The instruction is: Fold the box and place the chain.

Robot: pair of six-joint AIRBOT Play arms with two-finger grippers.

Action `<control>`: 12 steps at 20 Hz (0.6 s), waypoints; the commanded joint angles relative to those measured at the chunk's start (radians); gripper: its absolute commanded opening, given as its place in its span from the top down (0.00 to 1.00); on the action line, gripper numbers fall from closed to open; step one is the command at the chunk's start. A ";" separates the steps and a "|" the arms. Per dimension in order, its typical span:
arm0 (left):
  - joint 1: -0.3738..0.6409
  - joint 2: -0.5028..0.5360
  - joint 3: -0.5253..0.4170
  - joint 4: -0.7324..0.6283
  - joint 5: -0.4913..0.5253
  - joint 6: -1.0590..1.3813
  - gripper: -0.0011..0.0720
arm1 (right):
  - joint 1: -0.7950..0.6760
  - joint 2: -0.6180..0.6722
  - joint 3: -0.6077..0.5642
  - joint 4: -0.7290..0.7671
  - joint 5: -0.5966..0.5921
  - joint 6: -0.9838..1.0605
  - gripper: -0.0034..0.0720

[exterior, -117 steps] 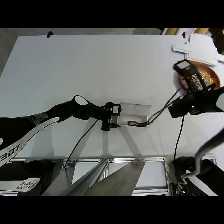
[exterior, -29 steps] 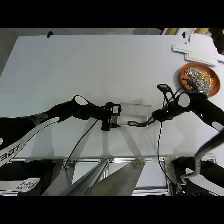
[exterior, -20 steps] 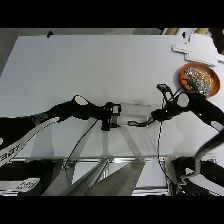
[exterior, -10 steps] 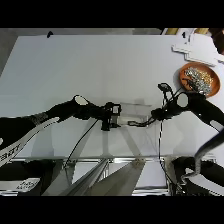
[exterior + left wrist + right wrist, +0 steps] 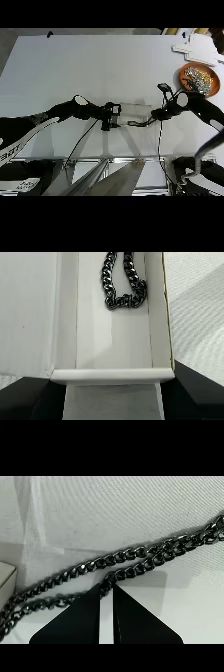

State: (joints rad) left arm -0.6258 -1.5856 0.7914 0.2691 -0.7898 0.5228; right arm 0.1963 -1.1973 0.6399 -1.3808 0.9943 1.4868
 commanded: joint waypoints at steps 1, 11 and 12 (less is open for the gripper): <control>0.001 0.000 0.000 0.000 0.000 0.000 0.78 | 0.000 0.100 0.002 0.001 0.041 -0.029 0.93; 0.001 0.000 0.000 0.000 0.000 0.000 0.78 | 0.011 0.613 0.002 0.421 0.068 -0.180 0.93; 0.001 0.000 0.000 0.000 0.000 0.000 0.78 | 0.030 0.630 0.002 0.484 0.045 -0.209 0.93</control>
State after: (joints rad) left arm -0.6258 -1.5856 0.7914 0.2691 -0.7898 0.5232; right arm 0.2058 -0.6689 0.6407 -1.1179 1.0760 1.3701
